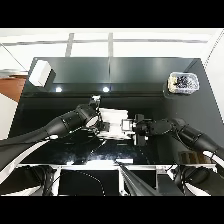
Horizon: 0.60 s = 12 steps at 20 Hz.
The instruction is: Fold the box and place the chain.
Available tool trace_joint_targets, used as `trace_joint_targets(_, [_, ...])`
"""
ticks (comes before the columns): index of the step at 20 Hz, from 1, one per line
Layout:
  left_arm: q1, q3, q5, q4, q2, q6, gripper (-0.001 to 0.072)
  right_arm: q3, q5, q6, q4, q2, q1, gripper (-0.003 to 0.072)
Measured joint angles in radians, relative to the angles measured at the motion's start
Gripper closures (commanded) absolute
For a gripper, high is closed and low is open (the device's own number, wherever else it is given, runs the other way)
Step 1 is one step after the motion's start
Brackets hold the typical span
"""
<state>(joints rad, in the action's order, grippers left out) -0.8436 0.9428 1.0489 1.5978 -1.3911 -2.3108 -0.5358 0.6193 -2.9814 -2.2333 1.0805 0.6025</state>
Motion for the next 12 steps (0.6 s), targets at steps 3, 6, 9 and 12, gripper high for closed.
trace_joint_targets(3, [0.0, 0.0, 0.002, 0.0, -0.001, 0.0, 0.0682, 0.0, -0.019, 0.025, -0.04, 0.008, 0.007, 0.0503])
trace_joint_targets(6, [0.0, 0.0, 0.002, 0.0, -0.003, 0.0, 0.0682, 0.0, -0.041, 0.053, -0.069, 0.012, 0.009, 0.0503])
trace_joint_targets(9, [0.0, 0.0, 0.001, -0.002, -0.004, -0.003, 0.0682, 0.0, -0.051, 0.064, -0.093, 0.017, 0.01, 0.0503])
trace_joint_targets(12, [0.0, 0.0, 0.0, -0.003, -0.004, -0.003, 0.0683, 0.0, -0.073, 0.069, -0.124, 0.026, 0.014, 0.0503])
